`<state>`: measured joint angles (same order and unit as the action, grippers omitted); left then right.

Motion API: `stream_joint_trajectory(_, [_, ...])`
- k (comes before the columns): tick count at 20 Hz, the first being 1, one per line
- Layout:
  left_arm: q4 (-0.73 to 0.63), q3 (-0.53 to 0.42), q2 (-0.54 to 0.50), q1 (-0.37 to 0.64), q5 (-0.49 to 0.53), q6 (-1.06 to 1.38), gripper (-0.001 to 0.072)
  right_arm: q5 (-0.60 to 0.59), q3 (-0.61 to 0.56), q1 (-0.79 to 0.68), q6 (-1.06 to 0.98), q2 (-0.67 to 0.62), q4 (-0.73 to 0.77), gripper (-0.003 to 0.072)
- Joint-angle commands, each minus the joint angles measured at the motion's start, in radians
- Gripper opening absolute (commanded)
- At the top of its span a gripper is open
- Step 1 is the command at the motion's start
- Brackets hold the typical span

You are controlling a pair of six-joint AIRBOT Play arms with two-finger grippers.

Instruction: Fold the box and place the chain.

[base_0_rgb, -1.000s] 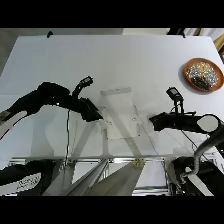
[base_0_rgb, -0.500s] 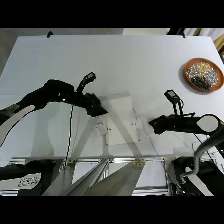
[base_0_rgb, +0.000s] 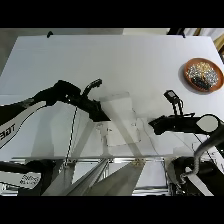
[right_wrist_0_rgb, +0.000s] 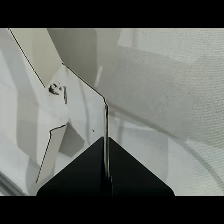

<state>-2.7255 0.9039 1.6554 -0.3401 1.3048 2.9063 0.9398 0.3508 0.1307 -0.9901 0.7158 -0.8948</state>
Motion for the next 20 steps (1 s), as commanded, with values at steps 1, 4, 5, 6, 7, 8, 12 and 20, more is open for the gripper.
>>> stream_joint_trajectory(1, [-0.004, 0.002, 0.022, -0.030, 0.022, 0.016, 0.0511, 0.000, 0.000, 0.001, 0.000, -0.001, 0.000, 0.0012])
stream_joint_trajectory(4, [-0.004, 0.002, 0.022, -0.034, 0.003, 0.018, 0.0135, 0.000, 0.000, 0.001, 0.000, -0.001, 0.000, 0.0012])
stream_joint_trajectory(5, [-0.004, 0.002, 0.022, -0.034, 0.000, 0.017, 0.0022, 0.000, 0.000, 0.001, 0.000, -0.001, 0.000, 0.0012])
stream_joint_trajectory(6, [-0.001, 0.002, 0.022, -0.034, -0.010, 0.014, 0.0008, 0.000, 0.000, 0.001, 0.000, -0.001, 0.000, 0.0012])
stream_joint_trajectory(7, [0.005, 0.002, 0.021, -0.034, -0.021, 0.015, 0.0008, 0.000, 0.000, 0.001, 0.000, -0.001, 0.000, 0.0012])
stream_joint_trajectory(8, [0.005, 0.002, 0.020, -0.033, -0.032, 0.015, 0.0008, 0.000, 0.000, 0.001, 0.000, -0.001, 0.001, 0.0012])
stream_joint_trajectory(12, [0.008, 0.003, -0.006, -0.034, -0.071, 0.042, 0.0008, 0.008, 0.000, 0.001, 0.000, -0.001, 0.013, 0.0119])
stream_joint_trajectory(20, [0.175, 0.114, -0.128, -0.068, -0.174, 0.045, 0.0009, 0.148, 0.055, 0.000, -0.011, -0.049, 0.042, 0.0404])
